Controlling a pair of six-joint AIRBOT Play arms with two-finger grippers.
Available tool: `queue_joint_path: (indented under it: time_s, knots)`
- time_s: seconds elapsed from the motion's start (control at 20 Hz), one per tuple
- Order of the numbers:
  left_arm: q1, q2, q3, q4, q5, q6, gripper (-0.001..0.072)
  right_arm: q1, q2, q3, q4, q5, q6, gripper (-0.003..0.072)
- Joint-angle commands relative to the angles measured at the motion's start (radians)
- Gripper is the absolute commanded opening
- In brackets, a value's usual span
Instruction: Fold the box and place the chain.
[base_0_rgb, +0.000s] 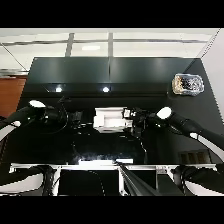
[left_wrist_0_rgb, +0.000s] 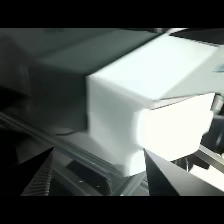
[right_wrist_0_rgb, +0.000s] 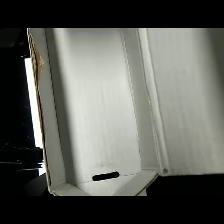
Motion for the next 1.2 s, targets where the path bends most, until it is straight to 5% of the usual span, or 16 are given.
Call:
queue_joint_path:
  time_s: [0.0,0.4,1.15]
  knots:
    - [-0.001,0.004,0.047,-0.008,-0.031,0.019,0.0625,0.001,-0.001,0.000,0.000,0.000,0.000,0.0439]
    - [-0.105,0.004,0.100,-0.003,-0.002,-0.034,0.0622,0.000,-0.001,0.000,0.000,0.000,0.000,0.0439]
    - [-0.310,0.004,0.248,0.286,0.121,-0.467,0.0536,0.000,-0.001,0.000,0.000,0.000,0.000,0.0439]
